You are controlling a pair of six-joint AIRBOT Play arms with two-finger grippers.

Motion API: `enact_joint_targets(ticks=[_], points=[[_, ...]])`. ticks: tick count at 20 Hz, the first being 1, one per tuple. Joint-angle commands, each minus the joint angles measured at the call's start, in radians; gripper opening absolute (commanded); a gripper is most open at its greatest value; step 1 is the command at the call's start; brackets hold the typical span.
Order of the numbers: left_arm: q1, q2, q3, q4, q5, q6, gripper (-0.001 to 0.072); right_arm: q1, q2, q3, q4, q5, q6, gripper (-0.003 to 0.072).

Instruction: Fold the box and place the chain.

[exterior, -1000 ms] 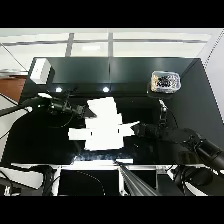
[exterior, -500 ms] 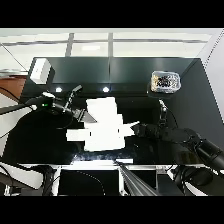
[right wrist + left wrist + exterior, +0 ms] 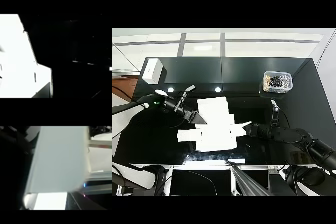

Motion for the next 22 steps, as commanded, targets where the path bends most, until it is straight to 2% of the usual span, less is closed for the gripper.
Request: enact_joint_targets(ticks=[1,7,10,15,18,22], points=[[-0.021,0.000,0.008,0.064,-0.009,0.004,0.0490,0.000,0.000,0.000,-0.009,-0.001,0.000,0.0022],[-0.060,0.000,0.021,0.104,0.026,0.003,0.0481,0.000,0.000,0.000,-0.009,-0.007,0.001,0.0022],[-0.060,-0.001,0.040,0.109,0.001,0.003,0.0396,0.000,0.000,0.000,-0.009,-0.016,0.000,0.0022],[-0.060,-0.001,0.050,0.126,0.016,0.003,0.0395,0.000,0.000,0.000,-0.009,-0.019,0.000,0.0022],[-0.060,-0.001,0.050,0.124,0.019,0.003,0.0284,0.000,0.000,0.000,-0.010,-0.020,0.000,0.0022],[-0.060,-0.001,0.050,0.122,0.018,0.003,0.0274,0.000,0.000,0.000,-0.009,-0.020,0.000,0.0022]])
